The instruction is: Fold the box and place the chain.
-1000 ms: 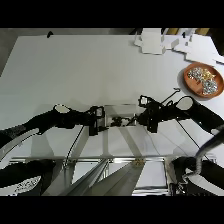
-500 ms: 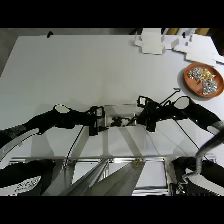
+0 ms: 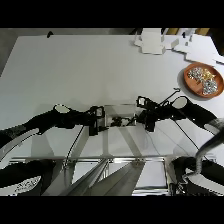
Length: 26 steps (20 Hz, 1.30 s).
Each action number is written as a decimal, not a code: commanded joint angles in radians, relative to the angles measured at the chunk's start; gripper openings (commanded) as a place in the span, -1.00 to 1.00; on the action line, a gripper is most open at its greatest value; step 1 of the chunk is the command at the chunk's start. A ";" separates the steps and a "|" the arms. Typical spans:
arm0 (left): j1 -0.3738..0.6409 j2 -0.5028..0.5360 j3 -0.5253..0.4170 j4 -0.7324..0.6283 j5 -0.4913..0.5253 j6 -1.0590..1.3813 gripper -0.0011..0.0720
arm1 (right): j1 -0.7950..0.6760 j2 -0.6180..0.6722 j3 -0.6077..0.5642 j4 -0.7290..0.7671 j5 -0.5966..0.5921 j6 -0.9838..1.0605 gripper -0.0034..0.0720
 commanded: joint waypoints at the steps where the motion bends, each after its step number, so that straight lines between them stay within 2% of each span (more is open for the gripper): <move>1: 0.000 0.000 0.001 0.000 0.000 0.000 -0.23 | -0.001 0.042 0.001 -0.046 -0.001 0.069 -0.88; 5: 0.000 0.000 0.001 0.000 0.000 0.000 -0.23 | -0.001 0.229 0.027 -0.187 0.039 0.221 -0.88; 8: 0.000 0.000 0.001 0.000 0.000 0.000 -0.23 | 0.000 0.367 0.068 -0.174 0.055 0.278 -0.88; 11: 0.000 0.000 0.001 0.000 0.000 0.000 -0.23 | 0.000 0.444 0.131 -0.159 0.121 0.320 -0.88; 13: 0.000 0.000 0.001 0.000 0.000 0.000 -0.23 | 0.000 0.463 0.175 -0.119 0.148 0.346 -0.88; 17: 0.000 0.000 0.001 0.000 0.000 0.000 -0.23 | 0.001 0.462 0.228 0.066 0.183 0.329 -0.88; 20: 0.000 0.000 0.001 0.000 0.000 0.000 -0.23 | 0.071 0.461 0.229 0.081 0.174 0.329 -0.88; 26: 0.000 0.000 0.001 0.000 0.000 0.000 -0.23 | 0.311 0.396 0.229 0.062 0.000 0.344 -0.88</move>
